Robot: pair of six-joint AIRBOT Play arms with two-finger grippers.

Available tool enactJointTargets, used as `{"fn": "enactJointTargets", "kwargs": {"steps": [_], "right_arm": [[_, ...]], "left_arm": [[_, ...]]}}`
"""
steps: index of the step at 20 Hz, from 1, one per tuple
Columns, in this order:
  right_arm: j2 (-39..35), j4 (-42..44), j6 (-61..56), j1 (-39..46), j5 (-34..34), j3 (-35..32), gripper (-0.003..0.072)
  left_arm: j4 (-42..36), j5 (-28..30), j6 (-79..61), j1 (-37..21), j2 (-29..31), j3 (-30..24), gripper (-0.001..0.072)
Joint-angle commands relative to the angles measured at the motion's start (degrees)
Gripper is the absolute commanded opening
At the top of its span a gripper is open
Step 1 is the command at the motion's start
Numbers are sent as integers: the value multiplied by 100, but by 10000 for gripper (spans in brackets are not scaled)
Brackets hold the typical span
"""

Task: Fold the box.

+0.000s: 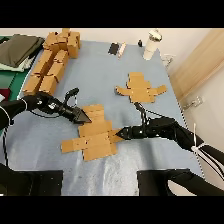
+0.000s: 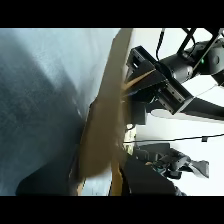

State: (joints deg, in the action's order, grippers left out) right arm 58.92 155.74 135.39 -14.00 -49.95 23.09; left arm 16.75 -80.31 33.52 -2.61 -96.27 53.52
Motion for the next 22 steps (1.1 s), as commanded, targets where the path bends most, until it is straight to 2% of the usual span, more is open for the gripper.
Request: {"fn": "enactJointTargets", "kwargs": {"steps": [1,8,9,10,15,16,17,18,20,22], "right_arm": [[-2,2,-57,-7,-7,-2,4],[0,-7,-55,-7,-2,-2,4],[0,-11,-55,-7,-2,-2,4],[0,-11,-55,-7,-2,-2,4],[-2,-17,-55,-7,39,-2,7],[-2,-24,-55,0,79,0,72],[-2,-48,-76,9,146,26,318],[-7,-138,-245,35,254,103,531],[-7,-627,-678,245,339,466,551],[-7,-1462,-1388,627,177,1027,544]], "left_arm": [[-24,164,-162,63,-4,7,283],[-26,337,-168,63,-4,131,282],[-13,319,-166,68,-4,184,241],[37,319,-173,81,-7,221,14],[422,254,-313,203,-4,251,12],[413,249,-435,205,-4,251,12],[358,249,-573,208,-4,262,12],[341,225,-675,225,-4,304,11],[343,264,-876,321,24,448,9],[341,588,-1139,516,195,479,8]]}}
